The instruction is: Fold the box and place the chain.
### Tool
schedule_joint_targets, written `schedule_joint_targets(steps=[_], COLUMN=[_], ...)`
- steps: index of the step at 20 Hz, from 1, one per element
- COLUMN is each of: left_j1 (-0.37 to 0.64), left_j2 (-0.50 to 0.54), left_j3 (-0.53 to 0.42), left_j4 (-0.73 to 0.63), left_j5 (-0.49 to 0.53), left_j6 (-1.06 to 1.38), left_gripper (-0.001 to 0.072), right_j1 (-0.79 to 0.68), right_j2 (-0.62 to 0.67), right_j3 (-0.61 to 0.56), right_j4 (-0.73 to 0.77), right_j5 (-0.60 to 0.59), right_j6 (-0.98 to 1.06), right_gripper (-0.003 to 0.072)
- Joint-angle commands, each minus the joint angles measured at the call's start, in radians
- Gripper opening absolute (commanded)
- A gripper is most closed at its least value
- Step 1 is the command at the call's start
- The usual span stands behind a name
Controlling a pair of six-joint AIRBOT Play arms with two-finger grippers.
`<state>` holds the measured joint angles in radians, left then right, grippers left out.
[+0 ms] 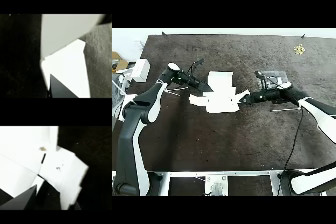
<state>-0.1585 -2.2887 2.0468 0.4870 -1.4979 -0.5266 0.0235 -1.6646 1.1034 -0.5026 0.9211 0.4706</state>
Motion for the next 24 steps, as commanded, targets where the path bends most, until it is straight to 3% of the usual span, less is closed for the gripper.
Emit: schedule_joint_targets(steps=[1,7,12,18,24], left_j1=[-0.001,-0.001,0.000,-0.001,-0.001], left_j2=[0.001,0.013,0.051,0.054,0.053], left_j3=[0.001,0.001,-0.001,-0.110,-0.130], left_j4=[-0.003,-0.053,-0.050,-0.089,-0.100], left_j5=[-0.006,0.007,0.045,0.146,0.207], left_j6=[0.227,0.569,0.641,0.750,0.842], left_gripper=[0.0012,0.0011,0.0006,0.0006,0.0006], right_j1=[-0.068,-0.117,-0.095,-0.035,-0.021], right_j2=[0.090,0.145,0.144,0.143,0.141], right_j3=[0.001,0.000,0.000,0.000,0.000], right_j4=[0.005,0.002,0.003,-0.056,-0.089], right_j5=[0.010,0.006,0.005,-0.022,-0.041], right_j6=[-0.027,-0.034,-0.091,-0.116,-0.146], right_gripper=[0.0437,0.0437,0.0437,0.0437,0.0437])
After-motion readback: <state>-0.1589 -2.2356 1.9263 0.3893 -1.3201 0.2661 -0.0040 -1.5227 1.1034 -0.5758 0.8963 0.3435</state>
